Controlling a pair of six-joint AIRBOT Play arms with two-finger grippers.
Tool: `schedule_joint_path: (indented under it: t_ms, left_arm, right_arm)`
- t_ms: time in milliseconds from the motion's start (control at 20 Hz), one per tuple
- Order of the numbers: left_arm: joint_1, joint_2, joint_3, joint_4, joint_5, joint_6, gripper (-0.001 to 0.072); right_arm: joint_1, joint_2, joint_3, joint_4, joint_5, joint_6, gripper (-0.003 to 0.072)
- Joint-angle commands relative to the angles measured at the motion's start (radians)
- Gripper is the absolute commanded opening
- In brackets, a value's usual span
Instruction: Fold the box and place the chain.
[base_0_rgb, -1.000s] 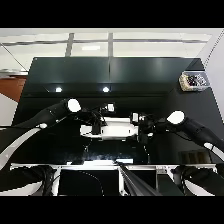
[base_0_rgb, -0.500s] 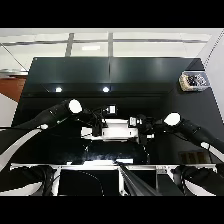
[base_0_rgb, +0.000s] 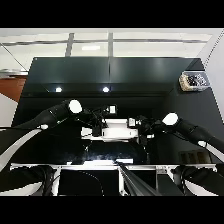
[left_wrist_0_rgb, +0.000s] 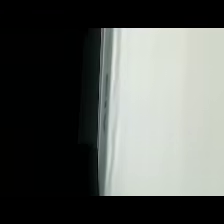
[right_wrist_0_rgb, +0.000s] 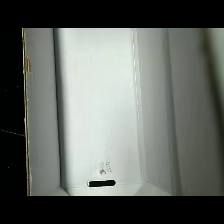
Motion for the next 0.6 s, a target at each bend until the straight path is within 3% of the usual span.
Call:
schedule_joint_path:
  t_ms: [0,250,350,450,550]
  left_arm:
    - [-0.001,0.001,0.001,0.001,0.000,0.001,0.0025]
    - [-0.001,0.001,0.001,0.000,0.000,0.001,0.0025]
    - [-0.001,0.001,0.001,0.000,-0.004,0.000,0.0026]
    - [-0.001,0.002,0.001,0.000,-0.008,0.000,0.0041]
    - [0.000,0.007,0.001,0.003,-0.018,0.000,0.0340]
  right_arm:
    - [0.001,-0.007,0.000,-0.006,0.000,-0.001,0.0702]
    - [0.001,-0.007,0.000,-0.006,0.000,-0.003,0.0700]
    - [0.001,-0.007,0.000,-0.006,0.000,-0.003,0.0529]
    - [0.001,-0.007,0.000,-0.006,0.000,-0.003,0.0538]
    - [0.001,-0.007,0.000,-0.006,0.000,-0.003,0.0539]
